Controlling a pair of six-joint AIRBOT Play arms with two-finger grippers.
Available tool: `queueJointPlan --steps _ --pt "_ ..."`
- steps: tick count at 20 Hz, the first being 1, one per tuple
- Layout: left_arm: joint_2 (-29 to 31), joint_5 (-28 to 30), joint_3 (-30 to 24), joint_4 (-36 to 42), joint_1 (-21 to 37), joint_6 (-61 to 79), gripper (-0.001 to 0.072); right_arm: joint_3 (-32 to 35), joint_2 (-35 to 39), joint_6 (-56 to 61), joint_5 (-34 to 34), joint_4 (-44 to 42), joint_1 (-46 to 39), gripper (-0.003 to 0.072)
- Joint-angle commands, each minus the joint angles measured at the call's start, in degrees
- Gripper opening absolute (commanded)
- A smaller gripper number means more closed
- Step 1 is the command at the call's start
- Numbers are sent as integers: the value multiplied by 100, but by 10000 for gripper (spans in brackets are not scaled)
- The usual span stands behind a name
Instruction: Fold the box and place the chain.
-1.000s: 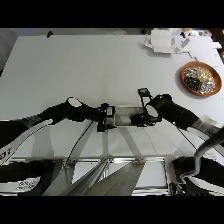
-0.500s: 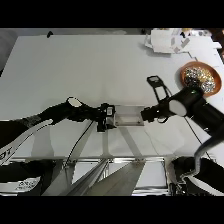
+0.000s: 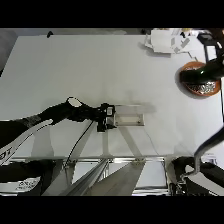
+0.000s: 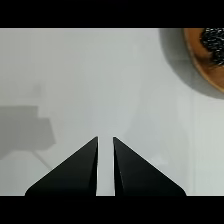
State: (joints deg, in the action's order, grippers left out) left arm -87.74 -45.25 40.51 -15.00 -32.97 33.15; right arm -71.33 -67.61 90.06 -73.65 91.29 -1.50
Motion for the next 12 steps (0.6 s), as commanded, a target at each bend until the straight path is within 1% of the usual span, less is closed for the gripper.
queueJointPlan --steps 1,2,5,8,12 --pt "4 2 2 -2 2 4 108 -782 -1073 -208 85 -17 -1067 177" --pt "4 2 2 -2 2 4 108 -968 -1368 -208 107 -17 -1261 226" --pt "4 2 2 -2 2 4 108 -1320 -2061 -205 332 -15 -1659 247" --pt "4 2 2 -2 2 4 108 -1486 -2638 -195 710 -24 -1816 247" --pt "4 2 2 0 2 4 108 -1486 -3174 -140 1128 -28 -1816 246"
